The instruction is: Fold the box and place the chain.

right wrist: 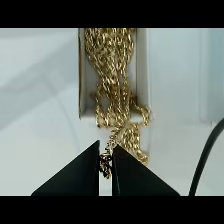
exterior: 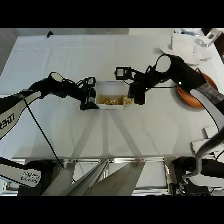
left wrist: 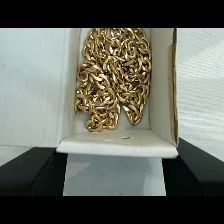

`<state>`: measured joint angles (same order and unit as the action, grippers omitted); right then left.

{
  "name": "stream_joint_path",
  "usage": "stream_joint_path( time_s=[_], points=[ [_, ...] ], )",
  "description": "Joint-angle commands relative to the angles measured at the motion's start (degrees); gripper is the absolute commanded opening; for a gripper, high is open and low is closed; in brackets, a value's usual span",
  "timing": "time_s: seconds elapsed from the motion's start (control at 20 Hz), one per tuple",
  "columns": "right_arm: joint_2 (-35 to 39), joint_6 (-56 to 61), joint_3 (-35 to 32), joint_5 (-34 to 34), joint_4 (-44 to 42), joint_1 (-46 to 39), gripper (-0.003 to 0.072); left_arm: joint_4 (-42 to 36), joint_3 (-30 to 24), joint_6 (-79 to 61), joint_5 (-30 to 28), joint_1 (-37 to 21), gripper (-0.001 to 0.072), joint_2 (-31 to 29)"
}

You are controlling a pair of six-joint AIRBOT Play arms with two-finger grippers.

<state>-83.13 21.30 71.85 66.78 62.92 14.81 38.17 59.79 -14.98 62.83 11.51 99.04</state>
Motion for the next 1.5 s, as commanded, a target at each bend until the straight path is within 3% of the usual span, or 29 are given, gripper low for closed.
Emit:
stream_joint_path(
  time_s=[0.0, 0.3, 0.55, 0.6, 0.65, 0.7, 0.75, 1.0, 1.05, 1.25, 1.45],
  points=[
    [1.3, 4.4, 0.0, -6.1, -2.0, 4.0, 0.0013, 0.0, 0.0, 0.0, 0.0, 0.0, 0.0395, 0.0],
    [1.3, 7.5, 0.0, -25.8, -3.2, 11.0, 0.0011, 0.0, 0.0, 0.0, 0.0, 0.0, 0.0395, 0.0],
    [0.7, 12.2, 0.0, -27.8, -2.8, 11.5, 0.0015, 0.0, 0.0, 0.0, 0.0, 0.0, 0.0395, 0.0],
    [0.6, 12.2, 0.0, -27.2, -2.8, 11.5, 0.0057, 0.0, 0.0, 0.0, 0.0, 0.0, 0.0395, 0.0],
    [0.6, 12.1, 0.0, -26.5, -2.8, 11.5, 0.0249, 0.0, 0.0, 0.0, 0.0, 0.0, 0.0395, 0.0],
    [0.7, 12.1, 0.0, -25.8, -2.8, 11.6, 0.0532, 0.0, 0.0, 0.0, 0.0, 0.0, 0.0395, 0.0],
    [0.9, 12.1, 0.0, -25.1, -2.4, 11.6, 0.057, 0.0, 0.0, 0.0, 0.0, 0.0, 0.0395, 0.0],
    [6.6, 11.8, 0.0, -19.9, 3.4, 8.3, 0.0561, 0.0, 0.0, 0.0, 0.0, 0.0, 0.0395, 0.0],
    [7.6, 11.8, 0.0, -17.6, 3.4, 6.1, 0.0524, 0.0, 0.0, 0.0, 0.0, 0.0, 0.0395, 0.0],
    [7.1, 11.8, -1.2, -5.8, 4.1, -4.7, 0.0526, 0.0, 0.0, 0.0, 0.0, 0.0, 0.0395, 0.0],
    [4.4, 6.1, -8.5, -9.2, 4.3, -9.2, 0.0535, 0.0, 0.0, 0.0, 0.0, 0.0, 0.0395, 0.0]
  ],
)
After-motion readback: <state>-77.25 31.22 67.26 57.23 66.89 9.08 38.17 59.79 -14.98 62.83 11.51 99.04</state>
